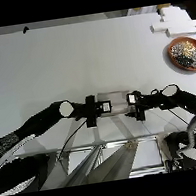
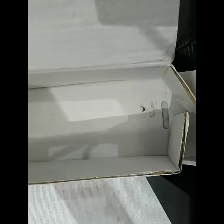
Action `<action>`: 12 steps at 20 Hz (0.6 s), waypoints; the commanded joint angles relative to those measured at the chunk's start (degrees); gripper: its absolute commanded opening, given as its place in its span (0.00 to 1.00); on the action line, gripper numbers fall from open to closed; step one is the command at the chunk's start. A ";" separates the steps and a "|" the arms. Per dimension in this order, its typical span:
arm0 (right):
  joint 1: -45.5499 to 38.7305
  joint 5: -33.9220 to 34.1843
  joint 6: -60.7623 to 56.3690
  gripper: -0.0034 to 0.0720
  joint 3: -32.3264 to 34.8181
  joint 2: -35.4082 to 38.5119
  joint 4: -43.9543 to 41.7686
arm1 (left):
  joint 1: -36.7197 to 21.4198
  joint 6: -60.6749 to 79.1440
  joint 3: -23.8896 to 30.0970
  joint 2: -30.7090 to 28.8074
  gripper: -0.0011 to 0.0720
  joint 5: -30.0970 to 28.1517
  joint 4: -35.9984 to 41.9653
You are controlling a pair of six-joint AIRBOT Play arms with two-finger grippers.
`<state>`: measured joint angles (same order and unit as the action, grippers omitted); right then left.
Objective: Fold the box and place the chain.
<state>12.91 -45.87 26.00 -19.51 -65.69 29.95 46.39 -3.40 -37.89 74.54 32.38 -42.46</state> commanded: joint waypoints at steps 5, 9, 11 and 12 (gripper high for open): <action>0.00 0.02 -0.02 0.46 0.02 0.02 -0.02 | 0.85 0.42 0.02 1.09 0.51 -0.66 1.97; 0.00 0.02 -0.02 0.46 0.02 0.02 -0.04 | 0.66 -3.02 0.02 -0.55 0.34 0.09 1.14; 0.00 0.02 -0.02 0.46 0.02 0.02 -0.04 | -0.55 -9.81 0.02 -3.50 0.05 1.44 -1.75; 0.00 0.02 -0.02 0.46 0.02 0.02 -0.02 | -1.44 -12.79 0.02 -4.98 0.03 2.93 -4.31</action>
